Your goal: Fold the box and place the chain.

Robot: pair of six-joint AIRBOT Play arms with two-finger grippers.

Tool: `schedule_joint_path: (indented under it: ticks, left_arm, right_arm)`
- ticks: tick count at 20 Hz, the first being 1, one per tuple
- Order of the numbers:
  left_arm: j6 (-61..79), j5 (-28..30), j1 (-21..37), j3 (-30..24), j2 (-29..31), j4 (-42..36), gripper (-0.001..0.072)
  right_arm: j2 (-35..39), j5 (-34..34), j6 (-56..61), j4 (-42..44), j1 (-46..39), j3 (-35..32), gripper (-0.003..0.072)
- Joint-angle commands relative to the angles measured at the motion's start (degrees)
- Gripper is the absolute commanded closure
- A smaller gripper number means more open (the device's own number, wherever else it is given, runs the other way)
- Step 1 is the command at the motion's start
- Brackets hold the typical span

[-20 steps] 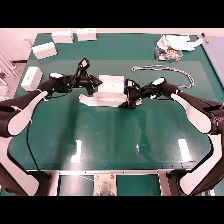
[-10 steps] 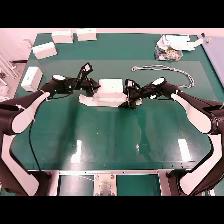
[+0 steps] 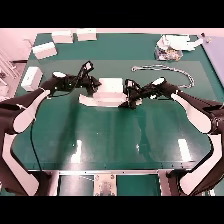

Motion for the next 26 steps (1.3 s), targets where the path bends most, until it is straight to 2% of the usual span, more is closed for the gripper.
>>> schedule_joint_path:
  ticks: [1,4,6,8,11,12,13,17,23,26]
  left_arm:
    - [-2.95,-5.57,1.84,2.25,2.23,2.03,0.069]
    - [-6.03,-15.63,6.43,2.32,4.68,5.84,0.0677]
    - [-8.94,-23.91,9.57,2.32,5.05,6.34,0.0106]
    - [-11.78,-29.4,11.41,2.32,5.03,9.38,0.0121]
    - [-15.1,-29.88,10.51,1.81,5.03,19.45,0.012]
    - [-14.84,-29.66,9.79,1.55,5.03,20.26,0.0119]
    - [-13.68,-28.72,9.05,0.94,5.03,20.24,0.0091]
    - [-12.13,-20.39,6.58,-1.77,5.01,23.21,0.0092]
    - [-11.45,-17.62,4.22,-2.45,4.48,24.0,0.0092]
    - [-11.85,-18.43,4.22,-2.58,3.52,23.87,0.0092]
  right_arm:
    - [0.02,0.0,0.02,0.02,0.02,-0.02,0.0129]
    - [0.02,0.0,0.02,0.02,0.0,-0.02,0.0128]
    - [0.02,0.0,0.02,0.02,0.02,-0.02,0.0129]
    - [0.02,0.0,0.02,0.02,0.02,-0.02,0.0129]
    - [0.02,0.0,0.02,0.02,0.02,-0.02,0.0128]
    - [0.02,0.0,0.02,0.02,0.02,-0.02,0.0129]
    - [0.02,0.0,0.02,0.02,0.02,-0.02,0.0129]
    - [0.02,0.0,0.04,0.02,0.02,-0.02,0.0129]
    - [0.02,0.0,0.02,0.02,0.02,-0.02,0.0129]
    - [0.02,0.0,0.02,0.02,0.02,-0.02,0.0128]
